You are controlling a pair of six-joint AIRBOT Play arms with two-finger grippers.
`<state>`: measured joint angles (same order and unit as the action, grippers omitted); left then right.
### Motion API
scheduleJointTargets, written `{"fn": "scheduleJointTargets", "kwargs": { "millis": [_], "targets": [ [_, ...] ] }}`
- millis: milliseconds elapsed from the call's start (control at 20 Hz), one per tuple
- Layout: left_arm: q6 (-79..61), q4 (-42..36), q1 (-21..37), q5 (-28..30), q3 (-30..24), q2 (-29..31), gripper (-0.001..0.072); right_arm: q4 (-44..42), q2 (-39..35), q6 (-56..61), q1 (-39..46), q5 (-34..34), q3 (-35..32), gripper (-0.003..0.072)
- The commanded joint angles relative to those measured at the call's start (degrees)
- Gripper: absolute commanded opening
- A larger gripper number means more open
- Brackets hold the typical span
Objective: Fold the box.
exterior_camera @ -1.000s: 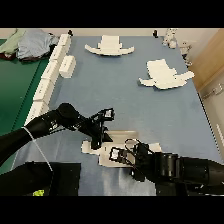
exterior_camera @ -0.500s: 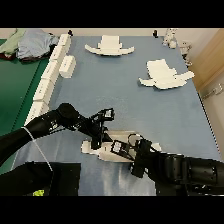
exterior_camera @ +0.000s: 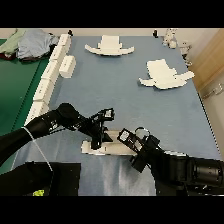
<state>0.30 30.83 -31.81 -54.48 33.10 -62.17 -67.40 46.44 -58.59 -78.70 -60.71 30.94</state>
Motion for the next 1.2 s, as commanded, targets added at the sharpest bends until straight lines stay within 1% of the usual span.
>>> {"fn": "scheduleJointTargets", "kwargs": {
  "millis": [0, 100, 200, 300, 500, 650, 750, 950, 1050, 1150],
  "targets": [
    [-0.02, 0.0, 0.0, 0.02, 0.07, 0.0, 0.0018, 0.61, -0.07, 0.94, 0.07, -0.85, 0.07, 0.0713],
    [-0.02, 0.0, 0.0, 0.02, 0.07, 0.0, 0.0017, 0.46, -0.28, -5.18, 0.07, -0.61, 0.04, 0.0715],
    [-0.02, 0.02, 0.0, 0.0, 0.07, 0.0, 0.0017, 0.09, -1.05, -9.01, 0.83, 1.92, -0.2, 0.0715],
    [-0.02, 0.02, 0.0, 0.02, 0.07, 0.0, 0.0018, -2.89, -3.28, -14.67, 4.13, 4.81, -1.64, 0.0716],
    [-0.02, 0.0, 0.0, -0.02, 0.07, 0.0, 0.0017, -14.84, -10.08, -31.58, 13.62, 12.11, -8.15, 0.0716],
    [-0.02, 0.0, 0.0, 0.02, 0.07, 0.0, 0.0017, -26.43, -14.1, -49.42, 20.83, 18.36, -13.46, 0.0716],
    [-0.02, 0.02, 0.0, 0.02, 0.07, 0.0, 0.0017, -34.4, -13.49, -60.72, 26.08, 19.3, -14.4, 0.0716],
    [-0.02, 0.0, 0.0, 0.02, 0.07, 0.0, 0.0017, -48.52, -9.57, -81.37, 35.06, 19.32, -14.4, 0.0716],
    [-0.02, 0.02, 0.0, 0.02, 0.07, 0.0, 0.0018, -53.18, -8.15, -89.61, 38.71, 19.34, -14.4, 0.0716],
    [-0.02, 0.0, 0.0, 0.02, 0.07, 0.0, 0.0018, -56.35, -6.71, -95.14, 41.94, 19.3, -14.38, 0.0716]
  ]
}}
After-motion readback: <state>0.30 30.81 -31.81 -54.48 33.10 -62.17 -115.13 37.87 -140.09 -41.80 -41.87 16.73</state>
